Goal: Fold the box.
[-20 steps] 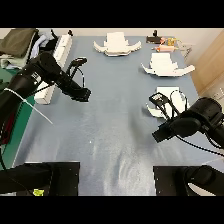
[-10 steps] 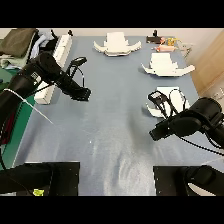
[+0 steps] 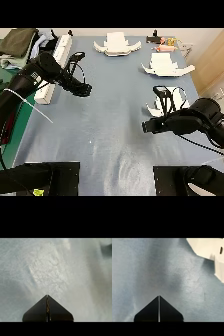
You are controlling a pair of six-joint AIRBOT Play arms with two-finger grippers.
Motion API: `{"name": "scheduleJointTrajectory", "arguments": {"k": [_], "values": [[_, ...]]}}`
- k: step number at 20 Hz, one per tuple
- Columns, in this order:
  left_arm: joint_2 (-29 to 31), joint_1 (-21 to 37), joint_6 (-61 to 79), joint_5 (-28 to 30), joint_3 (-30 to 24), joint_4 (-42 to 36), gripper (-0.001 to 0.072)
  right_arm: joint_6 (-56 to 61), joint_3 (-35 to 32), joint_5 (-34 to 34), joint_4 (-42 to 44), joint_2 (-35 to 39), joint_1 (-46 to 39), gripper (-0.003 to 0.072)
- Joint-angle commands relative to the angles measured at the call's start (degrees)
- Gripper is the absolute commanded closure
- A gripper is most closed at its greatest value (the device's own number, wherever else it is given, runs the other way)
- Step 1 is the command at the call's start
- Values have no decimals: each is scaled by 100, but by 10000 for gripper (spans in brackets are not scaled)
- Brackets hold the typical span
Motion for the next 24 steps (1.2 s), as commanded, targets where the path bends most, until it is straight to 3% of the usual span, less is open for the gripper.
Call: {"name": "scheduleJointTrajectory", "arguments": {"k": [1,2,5,6,7,10,13,17,21,24], "values": [[9,2,-109,201,4,-20,698,385,249,238,-315,-181,-348,577],[46,9,-190,146,-7,-13,698,374,492,-120,-562,-280,-706,449],[492,9,-251,37,-339,-24,698,-400,1311,-892,-1200,-603,-2304,442],[702,7,-337,-39,-531,-24,699,-778,1574,-981,-1231,-754,-2979,332],[949,4,-435,-131,-769,-42,698,-1130,1827,-1025,-1220,-938,-3657,269],[1569,2,-577,-332,-1414,-146,698,-1755,2472,-1108,-1106,-1657,-5344,269],[1738,2,-798,-411,-1661,-144,696,-2367,2839,-1178,-483,-2634,-6500,269],[1729,2,-957,-474,-1665,-144,696,-2911,3193,-1222,55,-3620,-7123,269],[1729,2,-955,-380,-1665,-146,696,-3659,3783,-1648,710,-4363,-7206,269],[1729,2,-933,-372,-1665,-142,696,-3703,4138,-1596,874,-4721,-7206,269]]}}
